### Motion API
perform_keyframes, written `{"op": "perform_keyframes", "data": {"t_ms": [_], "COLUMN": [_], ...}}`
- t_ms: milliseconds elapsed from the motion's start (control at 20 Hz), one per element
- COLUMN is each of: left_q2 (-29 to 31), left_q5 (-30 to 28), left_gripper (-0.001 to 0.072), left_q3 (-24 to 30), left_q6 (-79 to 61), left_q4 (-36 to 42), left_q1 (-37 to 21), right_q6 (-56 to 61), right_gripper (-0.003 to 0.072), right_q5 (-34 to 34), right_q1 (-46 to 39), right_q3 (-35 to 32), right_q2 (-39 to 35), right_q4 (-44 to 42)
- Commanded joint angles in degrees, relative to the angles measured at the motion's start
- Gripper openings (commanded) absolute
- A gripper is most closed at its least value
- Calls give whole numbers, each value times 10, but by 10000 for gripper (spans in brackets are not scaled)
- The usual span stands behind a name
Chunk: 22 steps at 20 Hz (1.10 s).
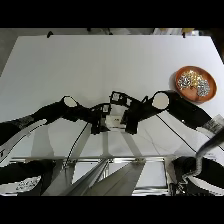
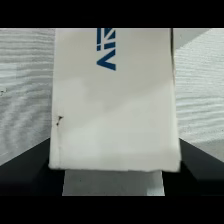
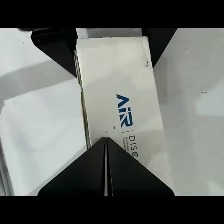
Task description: Fold the box and place the chain.
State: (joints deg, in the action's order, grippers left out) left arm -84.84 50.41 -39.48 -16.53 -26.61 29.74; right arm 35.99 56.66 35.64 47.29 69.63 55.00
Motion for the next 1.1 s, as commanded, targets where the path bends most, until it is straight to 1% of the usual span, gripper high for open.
{"op": "perform_keyframes", "data": {"t_ms": [0, 150, 400, 1050], "left_q2": [0, 0, 0, 0], "left_q5": [0, 0, 0, 0], "left_gripper": [209, 209, 209, 209], "left_q3": [0, 0, 0, 0], "left_q6": [0, 0, 0, 0], "left_q4": [1, 0, 0, 0], "left_q1": [0, 0, 0, 0], "right_q6": [0, 0, 0, 1], "right_gripper": [12, 12, 12, 12], "right_q5": [4, -11, -34, -49], "right_q1": [5, 5, 5, 5], "right_q3": [-23, -37, -38, -46], "right_q2": [4, 4, 4, 2], "right_q4": [-2, -2, -2, -2]}}
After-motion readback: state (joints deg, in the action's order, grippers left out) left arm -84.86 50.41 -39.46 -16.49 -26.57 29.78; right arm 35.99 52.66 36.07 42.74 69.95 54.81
